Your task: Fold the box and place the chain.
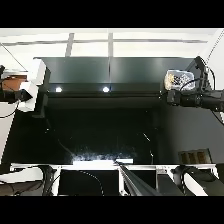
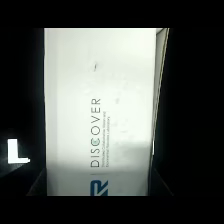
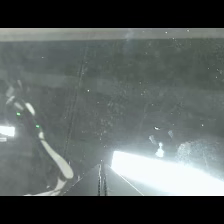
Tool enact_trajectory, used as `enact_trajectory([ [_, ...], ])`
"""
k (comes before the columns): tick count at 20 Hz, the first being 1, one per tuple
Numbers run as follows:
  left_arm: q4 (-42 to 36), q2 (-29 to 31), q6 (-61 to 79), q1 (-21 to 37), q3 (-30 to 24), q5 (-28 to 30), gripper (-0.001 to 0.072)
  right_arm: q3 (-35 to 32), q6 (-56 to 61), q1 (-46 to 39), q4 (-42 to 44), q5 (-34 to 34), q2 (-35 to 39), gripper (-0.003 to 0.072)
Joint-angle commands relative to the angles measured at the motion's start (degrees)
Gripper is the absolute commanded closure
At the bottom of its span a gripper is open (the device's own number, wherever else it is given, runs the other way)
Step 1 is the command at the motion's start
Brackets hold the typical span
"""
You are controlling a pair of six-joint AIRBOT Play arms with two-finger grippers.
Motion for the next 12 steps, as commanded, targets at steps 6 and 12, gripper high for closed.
enact_trajectory([
  [6, 19.8, -3.65, -10.27, -7.69, 5.7, 2.21, -0.0011, 0.0, 1.99, 0.07, -0.39, 0.5, 0.02, 0.0643],
  [12, 25.03, 2.08, -22.67, -9.11, 14.32, -13.53, -0.0011, 0.2, 1.9, 0.04, -0.33, -1.51, 0.04, 0.0644],
])
